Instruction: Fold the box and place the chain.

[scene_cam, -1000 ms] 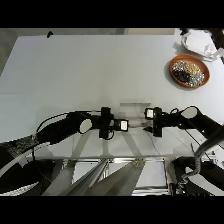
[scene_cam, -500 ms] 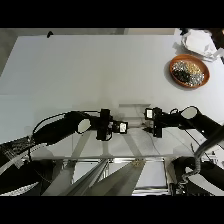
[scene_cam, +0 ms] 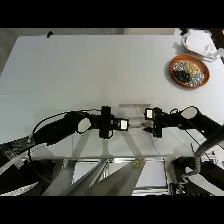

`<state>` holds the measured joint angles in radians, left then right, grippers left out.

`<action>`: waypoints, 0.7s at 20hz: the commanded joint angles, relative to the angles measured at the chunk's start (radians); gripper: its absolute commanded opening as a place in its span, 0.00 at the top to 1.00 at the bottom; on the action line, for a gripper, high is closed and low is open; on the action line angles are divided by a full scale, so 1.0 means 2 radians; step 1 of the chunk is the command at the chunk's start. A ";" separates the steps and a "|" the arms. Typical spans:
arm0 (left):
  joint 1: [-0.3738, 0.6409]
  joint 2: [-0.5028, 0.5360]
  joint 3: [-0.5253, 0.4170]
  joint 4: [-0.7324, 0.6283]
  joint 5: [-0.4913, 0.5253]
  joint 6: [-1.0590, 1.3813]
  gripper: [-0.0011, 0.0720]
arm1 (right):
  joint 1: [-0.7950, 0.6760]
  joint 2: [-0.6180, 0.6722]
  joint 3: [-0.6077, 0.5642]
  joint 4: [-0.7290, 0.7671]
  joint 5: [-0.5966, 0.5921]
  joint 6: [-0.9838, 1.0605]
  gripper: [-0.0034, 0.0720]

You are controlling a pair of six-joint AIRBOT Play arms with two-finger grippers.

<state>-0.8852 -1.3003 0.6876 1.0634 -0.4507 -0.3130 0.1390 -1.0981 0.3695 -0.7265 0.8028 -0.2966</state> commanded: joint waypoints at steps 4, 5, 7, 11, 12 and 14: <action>-0.017 0.000 0.000 -0.034 0.032 0.031 0.73 | 0.000 0.000 0.000 0.000 0.000 0.000 0.42; -0.017 0.000 0.000 -0.048 0.045 0.032 0.73 | 0.000 0.000 0.000 0.000 0.000 0.000 0.42; -0.017 0.000 0.000 -0.062 0.058 0.034 0.77 | 0.000 0.000 0.000 0.000 0.000 0.000 0.42; -0.017 -0.007 0.000 -0.070 0.059 0.033 0.80 | 0.000 0.000 0.000 0.000 0.000 0.000 0.42; -0.017 -0.012 0.000 -0.080 0.060 0.034 0.80 | 0.000 0.000 0.000 0.000 0.000 0.000 0.42; -0.018 -0.020 0.000 -0.099 0.065 0.033 0.80 | 0.000 0.000 0.000 0.000 0.000 0.000 0.42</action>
<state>-0.9192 -1.3228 0.6876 0.9134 -0.3367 -0.2466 0.1390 -1.0981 0.3695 -0.7265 0.8009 -0.2962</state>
